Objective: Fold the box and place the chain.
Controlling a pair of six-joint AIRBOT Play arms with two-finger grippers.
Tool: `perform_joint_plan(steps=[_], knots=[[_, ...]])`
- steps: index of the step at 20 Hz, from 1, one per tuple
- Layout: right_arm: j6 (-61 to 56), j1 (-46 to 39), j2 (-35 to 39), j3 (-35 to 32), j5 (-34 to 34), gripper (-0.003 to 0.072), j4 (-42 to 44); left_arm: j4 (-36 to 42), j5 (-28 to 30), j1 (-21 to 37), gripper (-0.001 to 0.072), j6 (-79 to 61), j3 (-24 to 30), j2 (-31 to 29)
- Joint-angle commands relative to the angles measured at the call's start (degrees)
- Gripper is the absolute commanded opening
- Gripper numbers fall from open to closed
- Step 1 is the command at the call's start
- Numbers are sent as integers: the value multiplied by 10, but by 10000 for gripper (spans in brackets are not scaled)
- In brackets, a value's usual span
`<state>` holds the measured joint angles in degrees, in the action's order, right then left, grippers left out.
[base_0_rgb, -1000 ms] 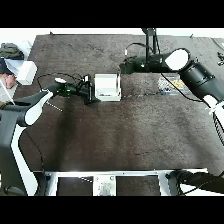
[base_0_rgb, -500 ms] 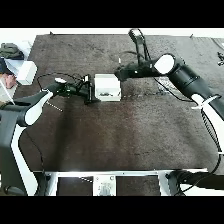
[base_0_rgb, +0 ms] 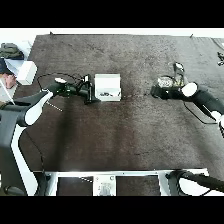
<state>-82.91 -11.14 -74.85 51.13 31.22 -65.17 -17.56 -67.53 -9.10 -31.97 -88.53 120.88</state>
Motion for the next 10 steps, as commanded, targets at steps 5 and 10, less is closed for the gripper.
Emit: perform_joint_plan(steps=[5,10], knots=[[-30,-61,-66,-25,-101,355,62,0,0,0,234,0,0,0],[-18,-25,-134,31,-106,355,91,0,0,0,234,0,0,0]])
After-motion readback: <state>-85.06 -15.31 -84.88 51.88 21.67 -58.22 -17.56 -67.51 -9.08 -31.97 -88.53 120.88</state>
